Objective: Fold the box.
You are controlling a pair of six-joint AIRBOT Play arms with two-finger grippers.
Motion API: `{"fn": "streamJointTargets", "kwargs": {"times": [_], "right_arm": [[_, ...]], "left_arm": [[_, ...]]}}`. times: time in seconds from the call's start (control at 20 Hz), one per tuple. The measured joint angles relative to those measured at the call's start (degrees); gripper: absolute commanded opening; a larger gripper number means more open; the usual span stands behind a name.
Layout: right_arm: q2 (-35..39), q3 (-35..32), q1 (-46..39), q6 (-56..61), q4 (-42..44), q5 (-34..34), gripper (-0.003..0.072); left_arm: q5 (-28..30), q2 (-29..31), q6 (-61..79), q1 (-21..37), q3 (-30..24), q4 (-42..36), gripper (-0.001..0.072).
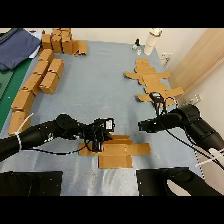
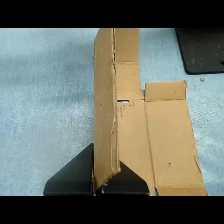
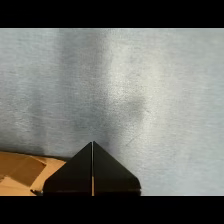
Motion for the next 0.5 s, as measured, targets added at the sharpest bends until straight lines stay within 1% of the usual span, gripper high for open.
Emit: {"fn": "streamJointTargets", "kwargs": {"times": [0.2,0.25,0.4,0.5], "right_arm": [[0.11,-0.11,0.0,-1.01,1.36,0.72,0.0003],[0.11,-0.13,0.0,-1.2,1.55,0.85,0.0003],[0.13,-0.13,0.0,-1.31,1.86,1.2,0.0003],[0.13,-0.13,0.0,-1.44,1.95,1.31,0.0003]], "left_arm": [[0.35,0.0,-0.02,0.0,0.0,0.04,0.0014],[1.25,0.0,-0.02,0.04,0.0,0.02,0.0014],[6.45,0.0,-0.02,0.11,0.0,-0.22,0.0014],[8.31,0.0,-0.02,0.11,0.0,-0.28,0.0015]]}}
